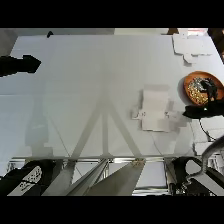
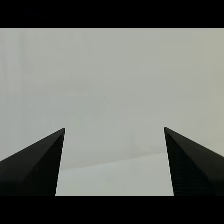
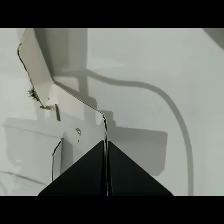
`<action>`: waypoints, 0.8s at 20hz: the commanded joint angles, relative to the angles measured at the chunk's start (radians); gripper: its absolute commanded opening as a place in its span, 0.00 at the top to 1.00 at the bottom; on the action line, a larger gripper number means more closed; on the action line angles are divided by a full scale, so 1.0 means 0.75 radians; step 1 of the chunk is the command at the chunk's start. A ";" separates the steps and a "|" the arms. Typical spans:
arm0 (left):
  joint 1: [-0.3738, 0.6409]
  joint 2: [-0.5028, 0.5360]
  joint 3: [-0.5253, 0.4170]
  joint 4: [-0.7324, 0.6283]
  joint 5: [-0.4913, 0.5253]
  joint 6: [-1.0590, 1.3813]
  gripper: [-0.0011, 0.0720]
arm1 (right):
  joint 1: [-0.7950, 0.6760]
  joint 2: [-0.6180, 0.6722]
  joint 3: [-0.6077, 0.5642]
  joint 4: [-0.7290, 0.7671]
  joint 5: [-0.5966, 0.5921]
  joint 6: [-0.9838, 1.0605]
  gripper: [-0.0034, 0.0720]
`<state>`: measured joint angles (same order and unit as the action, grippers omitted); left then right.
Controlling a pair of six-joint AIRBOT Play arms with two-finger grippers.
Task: Fold the box and place the chain.
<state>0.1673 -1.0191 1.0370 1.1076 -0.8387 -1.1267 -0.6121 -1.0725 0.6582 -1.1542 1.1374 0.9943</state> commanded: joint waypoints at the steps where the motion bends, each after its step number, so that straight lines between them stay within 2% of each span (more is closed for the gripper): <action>1: -0.001 0.001 0.001 0.000 0.000 0.001 0.03 | 0.164 0.059 0.000 0.283 -0.006 -0.116 0.93; 3: -0.001 0.001 0.001 0.000 0.000 0.001 0.03 | 0.300 0.059 -0.001 0.376 -0.057 -0.182 0.93; 4: -0.001 0.000 0.001 0.000 0.000 0.001 0.03 | 0.370 0.059 -0.001 0.421 -0.134 -0.186 0.93; 8: -0.001 0.001 0.001 0.000 0.000 0.001 0.03 | 0.603 0.058 -0.007 0.512 -0.514 -0.184 0.93; 11: -0.001 0.001 0.001 0.000 0.001 0.001 0.03 | 0.694 0.058 -0.089 0.544 -0.794 -0.175 0.94; 13: -0.001 0.001 0.001 0.000 0.000 0.001 0.03 | 0.715 0.058 -0.170 0.568 -0.885 -0.175 0.94; 16: -0.001 0.001 0.001 0.000 0.000 0.001 0.03 | 0.718 0.058 -0.240 0.567 -0.917 -0.212 0.93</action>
